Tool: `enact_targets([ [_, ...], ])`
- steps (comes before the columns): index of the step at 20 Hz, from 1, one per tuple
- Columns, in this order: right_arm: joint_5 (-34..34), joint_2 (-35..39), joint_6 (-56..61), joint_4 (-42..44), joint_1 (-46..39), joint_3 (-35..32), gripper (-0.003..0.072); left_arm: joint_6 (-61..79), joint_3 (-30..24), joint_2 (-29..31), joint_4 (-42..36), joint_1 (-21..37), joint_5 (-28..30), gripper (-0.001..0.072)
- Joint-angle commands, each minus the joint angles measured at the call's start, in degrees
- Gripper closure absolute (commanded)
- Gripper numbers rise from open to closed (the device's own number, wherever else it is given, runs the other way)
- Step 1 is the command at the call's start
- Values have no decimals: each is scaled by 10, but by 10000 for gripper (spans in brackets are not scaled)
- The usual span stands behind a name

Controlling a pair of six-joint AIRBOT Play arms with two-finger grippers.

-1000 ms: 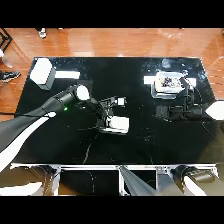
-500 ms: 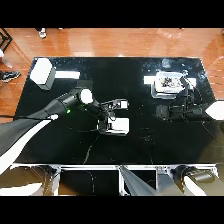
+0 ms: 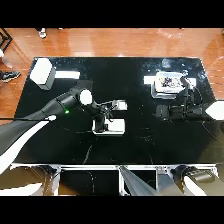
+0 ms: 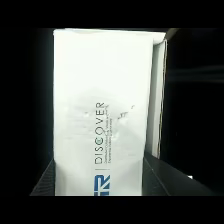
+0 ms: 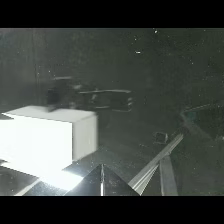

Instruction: Fold the box and place the chain.

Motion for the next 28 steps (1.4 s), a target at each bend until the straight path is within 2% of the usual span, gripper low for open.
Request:
enact_targets([
  [1,0,0,0,4,0,0,662,-53,3,30,56,32,-27,683],
  [5,0,0,0,5,0,0,662,-104,3,71,64,156,-75,684],
  [10,-3,0,0,5,0,0,662,-162,3,93,63,360,-86,683],
  [13,-9,0,0,5,0,0,662,-211,3,91,64,468,-41,683],
  [17,-18,0,0,5,0,0,662,-223,3,87,63,581,101,683],
  [20,-19,0,0,5,0,0,662,-262,14,86,63,633,174,681],
  [22,-21,0,0,5,0,0,662,-247,29,73,64,643,189,681],
  [24,-24,0,1,5,0,0,662,-244,53,42,63,642,172,681],
  [28,-23,0,8,5,0,0,662,-244,104,-29,46,642,98,681],
])
